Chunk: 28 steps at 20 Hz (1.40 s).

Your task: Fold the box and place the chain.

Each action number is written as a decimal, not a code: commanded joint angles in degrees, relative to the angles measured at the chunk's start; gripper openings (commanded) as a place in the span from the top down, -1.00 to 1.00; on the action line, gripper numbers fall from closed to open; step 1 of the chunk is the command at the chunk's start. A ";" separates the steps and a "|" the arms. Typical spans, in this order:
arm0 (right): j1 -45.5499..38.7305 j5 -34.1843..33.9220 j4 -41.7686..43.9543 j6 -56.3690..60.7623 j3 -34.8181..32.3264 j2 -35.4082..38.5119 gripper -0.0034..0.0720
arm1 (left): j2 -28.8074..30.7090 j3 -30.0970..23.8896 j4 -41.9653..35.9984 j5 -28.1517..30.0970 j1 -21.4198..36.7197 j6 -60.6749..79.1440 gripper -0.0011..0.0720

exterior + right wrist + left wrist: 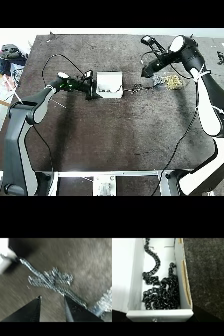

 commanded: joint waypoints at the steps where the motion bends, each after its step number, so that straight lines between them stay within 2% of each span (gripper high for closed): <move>1: -2.67 4.00 -4.85 -6.58 -0.02 -3.02 0.07 | 0.00 0.00 0.00 0.02 0.02 0.02 -0.48; 3: -2.67 4.24 -8.76 -7.02 -0.02 -5.25 0.07 | 0.00 0.00 0.00 0.02 0.02 0.02 -0.48; 8: -1.99 1.66 -11.28 -9.75 -0.02 -8.92 0.07 | 0.00 0.00 0.00 0.00 0.02 0.02 -0.48; 9: -1.90 1.29 -11.85 -10.10 -0.02 -9.14 0.14 | 0.00 0.00 0.00 0.02 0.02 0.02 -0.48; 10: -1.88 1.01 -11.85 -10.29 -0.02 -9.18 0.30 | 0.00 0.00 0.00 0.02 0.02 0.02 -0.48; 14: -1.90 0.22 -14.78 -10.47 -0.02 -9.29 0.29 | 0.00 0.00 0.00 0.02 0.02 0.02 -0.48; 28: -1.90 -1.99 -16.61 -12.37 -0.02 -11.91 0.34 | 0.00 0.00 0.00 0.02 0.02 0.02 -0.48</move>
